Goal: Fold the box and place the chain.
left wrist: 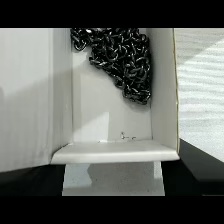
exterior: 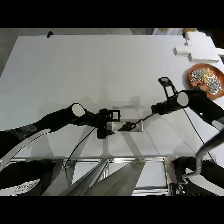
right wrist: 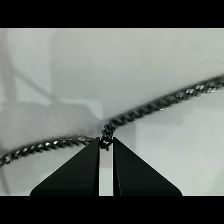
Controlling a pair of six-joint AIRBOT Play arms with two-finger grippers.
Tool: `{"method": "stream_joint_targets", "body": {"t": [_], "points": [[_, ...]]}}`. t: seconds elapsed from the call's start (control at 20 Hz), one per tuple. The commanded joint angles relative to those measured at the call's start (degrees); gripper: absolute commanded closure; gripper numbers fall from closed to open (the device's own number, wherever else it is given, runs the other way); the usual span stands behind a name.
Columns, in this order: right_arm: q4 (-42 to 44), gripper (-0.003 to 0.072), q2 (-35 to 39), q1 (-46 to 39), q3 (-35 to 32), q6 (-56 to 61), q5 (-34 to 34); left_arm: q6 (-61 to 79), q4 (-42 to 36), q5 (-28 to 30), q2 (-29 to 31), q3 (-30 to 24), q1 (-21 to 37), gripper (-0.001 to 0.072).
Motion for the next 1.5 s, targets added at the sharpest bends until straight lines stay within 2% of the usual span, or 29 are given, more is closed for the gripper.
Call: {"method": "stream_joint_targets", "body": {"t": [0.0,0.25,0.35,0.5,0.7,1.0,1.45], "points": [[0.5,0.0668,8.7,1.14,0.0,-0.87,5.7,0.02,0.02,0.02,0.02,-0.02,0.0,0.053],[1.92,0.0668,21.7,11.28,-0.02,-1.79,15.98,0.02,0.02,0.0,0.02,-0.02,-0.02,0.053],[6.08,0.0668,25.0,15.1,-0.02,-1.6,16.28,0.02,0.02,-0.37,0.02,-0.02,0.0,0.053],[13.38,0.0668,27.36,18.99,-0.04,-1.66,12.92,0.02,0.02,-0.63,0.02,-0.02,0.0,0.053],[15.56,0.0668,27.36,23.1,-0.07,-2.64,5.53,0.02,0.02,-0.66,0.02,-0.02,0.0,0.053],[17.64,0.0668,26.01,27.52,-0.09,-2.73,-1.57,0.02,0.02,-0.83,0.02,-0.02,0.0,0.053],[17.73,0.0668,12.76,32.3,-0.09,-3.3,-7.48,0.02,0.02,-0.83,0.02,-0.02,0.0,0.053]]}}
